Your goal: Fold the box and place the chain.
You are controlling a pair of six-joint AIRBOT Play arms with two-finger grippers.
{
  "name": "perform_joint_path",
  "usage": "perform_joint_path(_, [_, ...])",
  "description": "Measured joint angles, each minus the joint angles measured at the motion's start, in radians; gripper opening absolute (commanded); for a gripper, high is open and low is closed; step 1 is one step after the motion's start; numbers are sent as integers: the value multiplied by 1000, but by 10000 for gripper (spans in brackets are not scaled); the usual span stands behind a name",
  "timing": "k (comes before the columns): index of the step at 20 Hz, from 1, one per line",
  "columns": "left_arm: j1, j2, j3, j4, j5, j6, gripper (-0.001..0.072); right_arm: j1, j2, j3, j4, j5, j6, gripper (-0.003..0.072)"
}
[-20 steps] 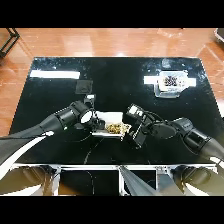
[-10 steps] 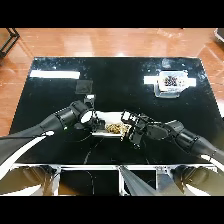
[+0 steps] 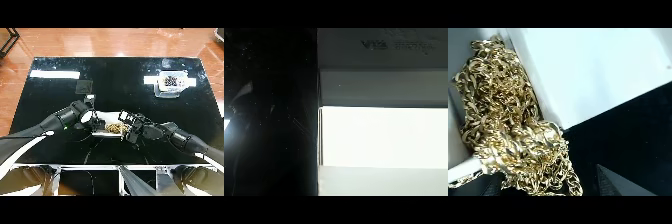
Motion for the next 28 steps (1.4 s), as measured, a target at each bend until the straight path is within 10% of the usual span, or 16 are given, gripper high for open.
perform_joint_path(8, [0, 0, 0, 0, -2, 1, 25, 0, -14, 0, 20, -28, 2, 695])
perform_joint_path(9, [0, 0, 0, 0, -2, 1, 25, 0, -14, 0, 21, -34, 5, 646])
perform_joint_path(13, [0, 0, 0, 0, -2, 1, 25, 0, -14, 0, 23, -46, 21, 47])
perform_joint_path(14, [0, 0, 0, 0, -2, 1, 25, 0, -14, 1, 24, -45, 24, 22])
perform_joint_path(28, [0, 0, 0, 0, -2, 1, 25, -111, 287, 85, 18, -281, 300, 21])
